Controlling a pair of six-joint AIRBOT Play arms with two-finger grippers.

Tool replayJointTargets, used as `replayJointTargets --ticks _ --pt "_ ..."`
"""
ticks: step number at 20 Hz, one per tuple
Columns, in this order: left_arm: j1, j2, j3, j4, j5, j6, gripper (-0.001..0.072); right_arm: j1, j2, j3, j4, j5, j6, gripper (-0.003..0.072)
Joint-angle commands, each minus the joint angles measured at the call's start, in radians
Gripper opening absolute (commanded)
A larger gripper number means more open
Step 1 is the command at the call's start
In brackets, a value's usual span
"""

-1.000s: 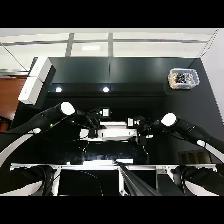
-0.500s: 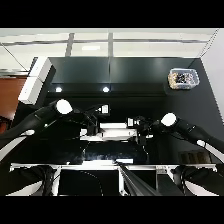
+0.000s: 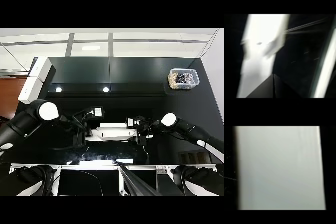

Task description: Fold the box and place the chain.

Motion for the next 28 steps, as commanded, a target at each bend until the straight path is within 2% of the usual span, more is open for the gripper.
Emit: replayJointTargets --ticks 1,2,4,5,6,8,9,13,15,17,19,21,24,26,28 --pt "-0.039 0.005 -0.041 -0.296 0.048 -0.051 0.0028 0.0 0.0 0.0 0.0 0.0 0.0 0.0438" --pt "-0.04 0.004 -0.06 -0.362 0.162 -0.05 0.0028 0.0 0.0 0.0 0.0 0.0 0.0 0.0438" --pt "-0.044 -0.006 -0.103 -0.453 0.482 -0.037 0.0029 0.0 0.0 0.0 0.0 0.0 0.0 0.0438" --pt "-0.051 -0.023 -0.116 -0.453 0.644 -0.036 0.0029 0.0 0.0 0.0 0.0 0.0 0.0 0.0438" --pt "-0.055 -0.045 -0.116 -0.443 0.747 -0.036 0.0029 0.0 0.0 0.0 0.0 0.0 0.0 0.0438" --pt "-0.055 -0.084 -0.116 -0.441 0.829 -0.035 0.0029 0.0 0.0 0.0 0.0 0.0 0.0 0.0438" --pt "-0.055 -0.108 -0.116 -0.423 0.819 -0.035 0.0029 0.0 0.0 0.0 0.0 0.0 0.0 0.0438" --pt "-0.055 -0.192 -0.116 -0.34 0.661 -0.036 0.0028 0.0 0.0 -0.001 0.0 0.0 0.0 0.0438" --pt "-0.055 -0.229 -0.116 -0.319 0.622 -0.036 0.0029 0.0 0.0 0.0 0.0 0.0 0.0 0.0438" --pt "-0.054 -0.235 -0.111 -0.287 0.604 -0.036 0.0028 0.0 0.0 0.0 0.0 0.0 0.0 0.0438" --pt "-0.044 -0.219 -0.08 -0.173 0.573 -0.051 0.0028 0.0 0.0 -0.001 0.0 0.0 0.0 0.0438" --pt "-0.009 -0.163 -0.04 -0.01 0.479 -0.122 0.0027 0.0 0.0 0.0 0.0 0.0 0.0 0.0438" --pt "0.084 0.002 -0.036 0.222 0.378 -0.225 0.0028 0.0 0.0 0.0 0.0 0.0 0.0 0.0438" --pt "0.18 0.106 -0.055 0.214 0.317 -0.224 0.003 0.0 0.0 0.0 0.0 0.0 0.0 0.0438" --pt "0.241 0.156 -0.103 0.086 0.229 -0.144 0.0032 0.0 0.0 0.0 0.0 0.0 0.0 0.0438"
